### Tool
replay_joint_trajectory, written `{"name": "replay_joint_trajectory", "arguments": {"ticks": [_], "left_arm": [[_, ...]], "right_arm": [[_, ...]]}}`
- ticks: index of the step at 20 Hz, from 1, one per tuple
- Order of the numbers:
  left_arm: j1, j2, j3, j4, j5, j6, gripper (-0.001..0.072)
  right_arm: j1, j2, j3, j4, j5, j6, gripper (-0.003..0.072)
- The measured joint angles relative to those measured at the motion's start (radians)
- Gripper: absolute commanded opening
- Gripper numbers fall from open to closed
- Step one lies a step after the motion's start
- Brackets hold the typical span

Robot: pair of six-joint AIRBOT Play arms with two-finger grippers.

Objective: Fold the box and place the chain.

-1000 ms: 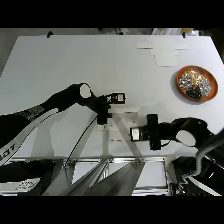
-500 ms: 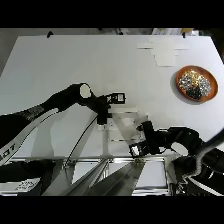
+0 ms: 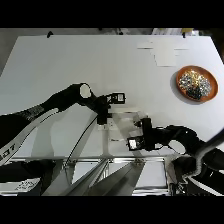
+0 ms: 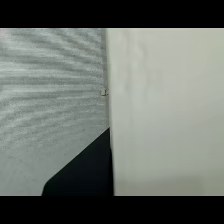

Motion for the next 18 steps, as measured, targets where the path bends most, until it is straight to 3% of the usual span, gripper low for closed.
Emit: {"name": "replay_joint_trajectory", "arguments": {"ticks": [2,11,18], "left_arm": [[0.000,0.000,0.000,0.000,0.000,0.000,0.0011],[0.000,0.000,0.000,0.000,0.000,0.000,0.0011],[0.000,0.000,0.000,0.000,0.000,0.000,0.0011]], "right_arm": [[-0.032,0.019,0.002,0.011,-0.032,0.003,0.0648],[-0.180,0.042,0.050,0.159,0.035,-0.008,0.0650],[-0.281,-0.016,0.065,0.377,0.066,-0.216,0.0650]]}}
